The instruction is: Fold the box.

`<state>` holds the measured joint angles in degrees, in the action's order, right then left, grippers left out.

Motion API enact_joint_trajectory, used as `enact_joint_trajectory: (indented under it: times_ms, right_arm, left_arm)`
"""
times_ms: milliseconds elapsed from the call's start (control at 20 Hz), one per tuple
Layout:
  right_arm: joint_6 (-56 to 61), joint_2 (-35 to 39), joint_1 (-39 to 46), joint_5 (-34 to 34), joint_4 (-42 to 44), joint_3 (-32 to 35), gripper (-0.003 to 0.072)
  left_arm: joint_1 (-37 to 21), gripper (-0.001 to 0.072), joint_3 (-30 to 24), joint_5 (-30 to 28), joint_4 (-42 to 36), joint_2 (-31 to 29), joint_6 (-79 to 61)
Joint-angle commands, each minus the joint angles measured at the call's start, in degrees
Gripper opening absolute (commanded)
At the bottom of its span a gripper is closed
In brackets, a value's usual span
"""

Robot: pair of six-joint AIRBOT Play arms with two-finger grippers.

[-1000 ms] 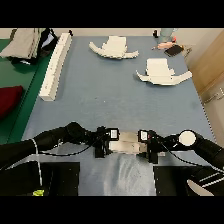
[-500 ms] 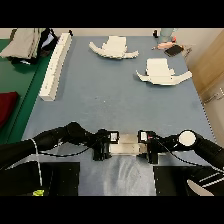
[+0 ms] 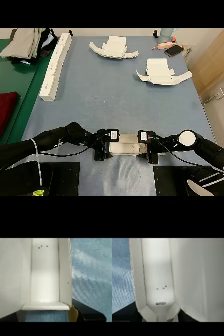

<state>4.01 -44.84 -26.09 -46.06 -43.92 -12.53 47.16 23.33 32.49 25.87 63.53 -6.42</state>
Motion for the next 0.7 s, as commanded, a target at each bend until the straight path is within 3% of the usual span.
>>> enact_joint_trajectory:
  times_ms: [0,650]
  right_arm:
    - [-0.02,-0.02,-0.04,0.04,-0.02,-0.02,0.0509]
    - [-0.02,-0.02,-0.04,0.04,-0.02,-0.02,0.0509]
  left_arm:
    - [0.0,0.0708,0.07,-0.46,-0.15,0.04,0.5]
    - [-0.33,0.0709,0.04,-3.37,-0.07,0.04,-0.79]
